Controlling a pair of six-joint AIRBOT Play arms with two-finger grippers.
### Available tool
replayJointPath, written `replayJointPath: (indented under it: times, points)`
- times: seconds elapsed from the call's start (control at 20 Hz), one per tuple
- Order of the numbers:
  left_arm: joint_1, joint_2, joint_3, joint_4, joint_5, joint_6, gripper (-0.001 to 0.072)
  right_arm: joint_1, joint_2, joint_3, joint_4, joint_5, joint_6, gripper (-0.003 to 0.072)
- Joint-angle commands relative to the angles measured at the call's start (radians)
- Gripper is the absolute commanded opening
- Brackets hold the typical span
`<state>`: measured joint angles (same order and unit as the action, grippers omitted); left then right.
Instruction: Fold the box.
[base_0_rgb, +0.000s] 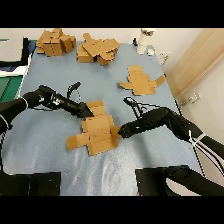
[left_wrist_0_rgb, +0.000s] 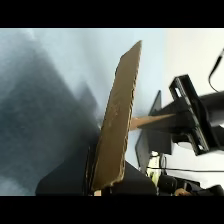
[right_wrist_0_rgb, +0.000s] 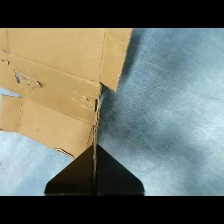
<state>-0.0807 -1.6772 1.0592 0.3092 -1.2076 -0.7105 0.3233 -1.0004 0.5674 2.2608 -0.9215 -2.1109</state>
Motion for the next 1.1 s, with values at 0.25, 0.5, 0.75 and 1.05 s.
replayJointPath:
  times: [0.25,0.5,0.75,1.05]
  points:
    - [0.001,-0.002,0.0,-0.002,-0.085,0.05,0.0102,0.003,-0.001,0.0,-0.003,0.031,0.001,0.0004]
    - [0.001,-0.002,0.0,-0.002,-0.094,0.076,0.0042,0.003,-0.011,0.0,-0.005,0.031,0.002,0.0005]
    - [0.001,-0.002,0.0,-0.004,-0.092,0.146,0.0009,0.002,-0.01,0.001,-0.005,0.032,0.003,0.0155]
    - [-0.051,0.014,-0.001,-0.017,-0.109,0.31,0.0008,-0.042,-0.009,0.127,-0.17,0.014,0.22,0.0422]
